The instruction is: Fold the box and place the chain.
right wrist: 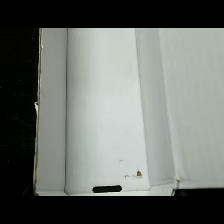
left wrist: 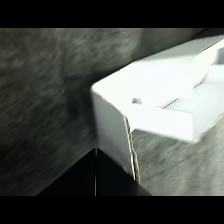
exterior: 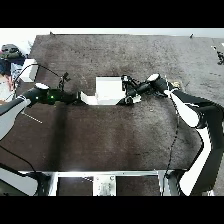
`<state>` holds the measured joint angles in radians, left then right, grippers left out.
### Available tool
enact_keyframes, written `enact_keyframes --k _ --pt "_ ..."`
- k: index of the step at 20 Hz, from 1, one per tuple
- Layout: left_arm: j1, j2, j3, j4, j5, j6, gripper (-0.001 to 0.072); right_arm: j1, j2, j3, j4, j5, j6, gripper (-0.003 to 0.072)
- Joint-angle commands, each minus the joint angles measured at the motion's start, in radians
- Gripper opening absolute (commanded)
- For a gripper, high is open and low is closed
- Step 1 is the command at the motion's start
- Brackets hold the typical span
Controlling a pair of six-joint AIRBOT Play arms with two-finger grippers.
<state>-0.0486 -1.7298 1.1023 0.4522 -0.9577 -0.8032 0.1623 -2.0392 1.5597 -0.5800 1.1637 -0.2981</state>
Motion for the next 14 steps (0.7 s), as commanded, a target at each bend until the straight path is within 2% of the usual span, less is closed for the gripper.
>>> enact_keyframes --k 1,2,3,8,14 --pt "-0.009 -0.007 0.001 -0.111 -0.014 0.062 0.0015 0.000 -0.001 0.000 0.000 0.000 0.000 0.0606" --pt "-0.009 -0.007 0.001 -0.143 -0.031 0.090 0.0205 0.000 -0.001 0.000 0.000 0.000 0.000 0.0606" --pt "-0.009 -0.007 0.001 -0.182 -0.042 0.107 0.0310 0.000 -0.001 0.000 0.000 0.000 0.000 0.0606" --pt "-0.018 -0.007 0.011 -0.231 -0.091 0.130 0.0308 0.000 -0.001 0.000 0.000 0.000 0.000 0.0606" --pt "-0.069 -0.007 0.068 -0.186 -0.054 0.081 0.0311 0.000 -0.001 0.000 0.000 0.000 0.000 0.0606"
